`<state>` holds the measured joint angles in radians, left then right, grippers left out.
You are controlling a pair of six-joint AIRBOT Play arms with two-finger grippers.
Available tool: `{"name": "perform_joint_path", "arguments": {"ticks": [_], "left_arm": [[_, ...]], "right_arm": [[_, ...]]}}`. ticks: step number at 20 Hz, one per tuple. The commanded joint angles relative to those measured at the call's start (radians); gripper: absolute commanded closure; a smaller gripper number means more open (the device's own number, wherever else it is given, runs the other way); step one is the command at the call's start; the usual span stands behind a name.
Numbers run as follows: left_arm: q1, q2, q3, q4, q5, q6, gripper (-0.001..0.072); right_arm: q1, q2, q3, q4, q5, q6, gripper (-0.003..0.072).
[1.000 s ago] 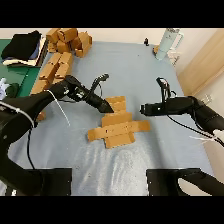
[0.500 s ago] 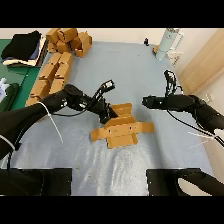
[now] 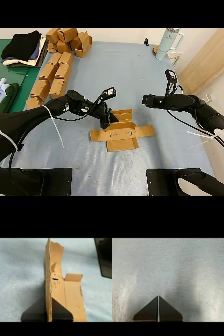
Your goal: Fold the box.
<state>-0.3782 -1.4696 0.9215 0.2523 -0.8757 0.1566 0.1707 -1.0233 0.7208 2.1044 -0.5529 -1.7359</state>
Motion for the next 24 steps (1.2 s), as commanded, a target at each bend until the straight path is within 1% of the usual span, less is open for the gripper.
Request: {"name": "perform_joint_path", "arguments": {"ticks": [1,7,10,11,15,19,21,22,24], "left_arm": [[-0.016,-0.012,-0.002,0.003,0.001,0.008,0.0696],[-0.034,-0.012,0.003,0.04,0.009,-0.043,0.0696],[-0.039,-0.012,0.036,0.184,0.03,-0.196,0.0696],[-0.042,-0.012,0.045,0.214,0.032,-0.219,0.0697],[-0.059,-0.012,0.052,0.216,0.049,-0.232,0.0696],[-0.064,-0.011,0.052,0.21,-0.001,-0.238,0.0697],[-0.064,-0.006,0.052,0.208,-0.008,-0.243,0.0697],[-0.064,0.0,0.052,0.206,0.003,-0.242,0.0697],[-0.064,0.014,0.052,0.196,0.075,-0.195,0.0696]], "right_arm": [[0.0,0.0,0.001,0.005,0.003,0.001,0.0667],[0.0,0.0,0.001,0.005,0.003,0.001,0.0667],[0.0,0.0,0.001,0.006,0.003,0.001,0.0666],[0.003,0.0,0.001,0.005,0.003,0.001,0.0667],[0.024,0.0,0.001,0.005,0.003,0.0,0.0667],[0.024,0.0,0.001,0.005,0.003,0.0,0.0667],[0.024,0.0,0.001,0.005,0.003,0.0,0.0667],[0.024,0.0,0.001,0.005,0.003,0.0,0.0666],[0.024,0.0,0.001,0.005,0.005,0.0,0.0667]]}}
